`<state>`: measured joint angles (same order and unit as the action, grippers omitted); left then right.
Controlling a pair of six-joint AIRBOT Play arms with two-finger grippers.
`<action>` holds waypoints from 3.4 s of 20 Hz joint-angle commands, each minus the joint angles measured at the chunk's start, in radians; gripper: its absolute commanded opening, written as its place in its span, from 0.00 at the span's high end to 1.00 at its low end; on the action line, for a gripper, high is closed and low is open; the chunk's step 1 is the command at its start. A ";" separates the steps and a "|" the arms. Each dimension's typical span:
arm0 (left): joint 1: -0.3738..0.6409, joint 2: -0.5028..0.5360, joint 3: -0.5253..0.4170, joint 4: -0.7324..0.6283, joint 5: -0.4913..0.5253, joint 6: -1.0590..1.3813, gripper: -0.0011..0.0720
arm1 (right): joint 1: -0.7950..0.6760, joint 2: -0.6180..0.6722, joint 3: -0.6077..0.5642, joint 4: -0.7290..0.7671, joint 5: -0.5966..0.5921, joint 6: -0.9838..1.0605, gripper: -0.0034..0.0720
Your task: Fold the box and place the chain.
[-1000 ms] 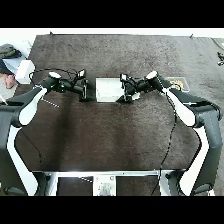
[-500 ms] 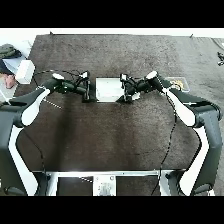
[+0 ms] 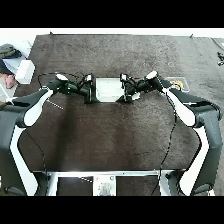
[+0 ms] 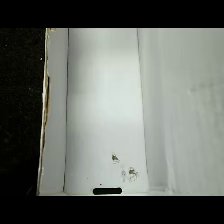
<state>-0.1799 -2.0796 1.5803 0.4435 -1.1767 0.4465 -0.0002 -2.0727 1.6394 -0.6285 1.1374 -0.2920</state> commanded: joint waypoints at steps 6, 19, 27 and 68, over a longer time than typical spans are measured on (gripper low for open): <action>-0.002 0.000 0.000 -0.029 0.008 -0.001 0.00 | 0.001 0.001 0.001 0.000 0.000 0.000 0.74; -0.002 -0.029 0.000 -0.041 0.008 0.000 0.00 | 0.001 0.001 0.001 0.000 0.000 0.000 0.74; -0.002 -0.029 0.000 -0.077 0.010 0.012 0.00 | 0.001 0.001 0.001 0.000 0.000 0.000 0.74; -0.002 -0.029 0.000 -0.056 0.007 -0.001 0.43 | 0.001 0.001 0.001 0.000 0.000 0.000 0.74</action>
<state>-0.1822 -2.1086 1.5806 0.3859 -1.1713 0.4515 -0.0002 -2.0727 1.6394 -0.6285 1.1374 -0.2920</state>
